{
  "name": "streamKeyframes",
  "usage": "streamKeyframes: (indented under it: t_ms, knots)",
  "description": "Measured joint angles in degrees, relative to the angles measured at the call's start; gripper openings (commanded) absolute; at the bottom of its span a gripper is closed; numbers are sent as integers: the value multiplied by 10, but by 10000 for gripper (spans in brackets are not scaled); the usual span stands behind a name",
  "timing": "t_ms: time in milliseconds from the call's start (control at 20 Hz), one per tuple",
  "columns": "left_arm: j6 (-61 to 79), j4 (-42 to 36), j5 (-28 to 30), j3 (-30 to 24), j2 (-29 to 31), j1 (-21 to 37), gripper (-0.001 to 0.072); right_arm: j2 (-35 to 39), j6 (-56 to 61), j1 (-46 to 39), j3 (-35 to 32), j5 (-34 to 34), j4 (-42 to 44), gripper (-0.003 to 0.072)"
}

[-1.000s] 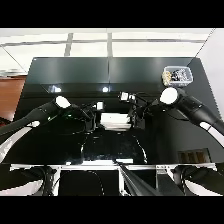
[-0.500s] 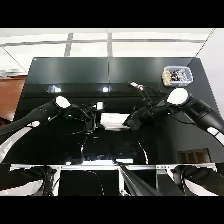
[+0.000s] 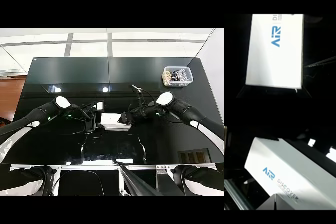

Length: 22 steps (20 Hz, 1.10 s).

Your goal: Fold the box and place the chain.

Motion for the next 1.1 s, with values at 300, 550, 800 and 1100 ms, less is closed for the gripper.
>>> streamKeyframes:
  t_ms: [300, 550, 800, 1100]
  knots:
    - [0, 0, 0, 0, 0, 0, 349, -9, 7, 0, -1, -10, -10, 16]
    - [-1, 0, 0, 0, 0, 0, 349, -4, 6, -5, 4, -9, -20, 16]
    - [-1, 0, 0, 0, 0, 0, 351, 70, -5, -64, 24, 59, -44, 16]
    - [-23, 23, -1, 0, 41, 1, 716, 198, 14, -203, 30, 139, -127, 16]
